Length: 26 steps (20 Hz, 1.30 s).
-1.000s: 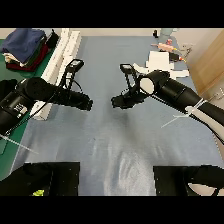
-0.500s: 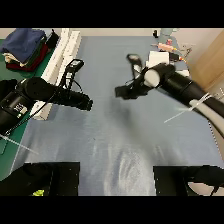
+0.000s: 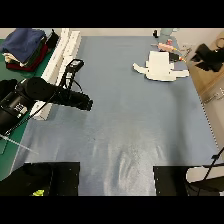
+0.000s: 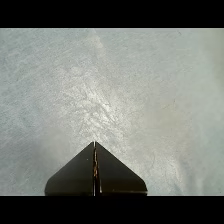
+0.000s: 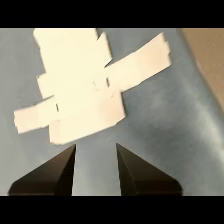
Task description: Fold the box.
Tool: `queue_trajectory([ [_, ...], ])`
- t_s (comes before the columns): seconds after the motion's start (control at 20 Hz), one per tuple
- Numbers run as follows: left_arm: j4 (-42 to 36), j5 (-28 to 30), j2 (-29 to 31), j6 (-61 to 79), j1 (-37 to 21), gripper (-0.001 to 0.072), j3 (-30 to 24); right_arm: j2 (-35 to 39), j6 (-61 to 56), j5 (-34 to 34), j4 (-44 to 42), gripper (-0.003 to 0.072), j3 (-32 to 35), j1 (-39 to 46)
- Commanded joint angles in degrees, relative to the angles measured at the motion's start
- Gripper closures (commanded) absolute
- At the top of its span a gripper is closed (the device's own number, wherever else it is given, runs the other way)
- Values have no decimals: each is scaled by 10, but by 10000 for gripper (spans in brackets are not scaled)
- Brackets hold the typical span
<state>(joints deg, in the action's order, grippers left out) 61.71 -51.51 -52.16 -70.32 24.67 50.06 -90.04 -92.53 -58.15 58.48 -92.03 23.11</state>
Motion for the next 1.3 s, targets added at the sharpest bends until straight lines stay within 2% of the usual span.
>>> queue_trajectory([
  [0.0, 0, 0, 0, 0, 0, 695, 0, -120, 166, 56, -266, 282, -18, 129],
  [0.1, 0, 0, 0, 0, 0, 695, 0, -185, 240, 57, -364, 283, -22, 144],
  [0.25, 0, 0, 0, 0, 0, 695, 0, -257, 256, 77, -364, 283, -51, 132],
  [0.45, 0, 0, 0, 0, 0, 695, 0, -322, 269, 71, -364, 283, -118, 95],
  [0.8, 0, 0, 0, 0, 0, 695, 0, -339, 232, 92, -280, 284, -198, 63],
  [1.25, 0, 0, 0, 0, 0, 695, 0, -348, 227, 121, -235, 283, -206, 63],
])
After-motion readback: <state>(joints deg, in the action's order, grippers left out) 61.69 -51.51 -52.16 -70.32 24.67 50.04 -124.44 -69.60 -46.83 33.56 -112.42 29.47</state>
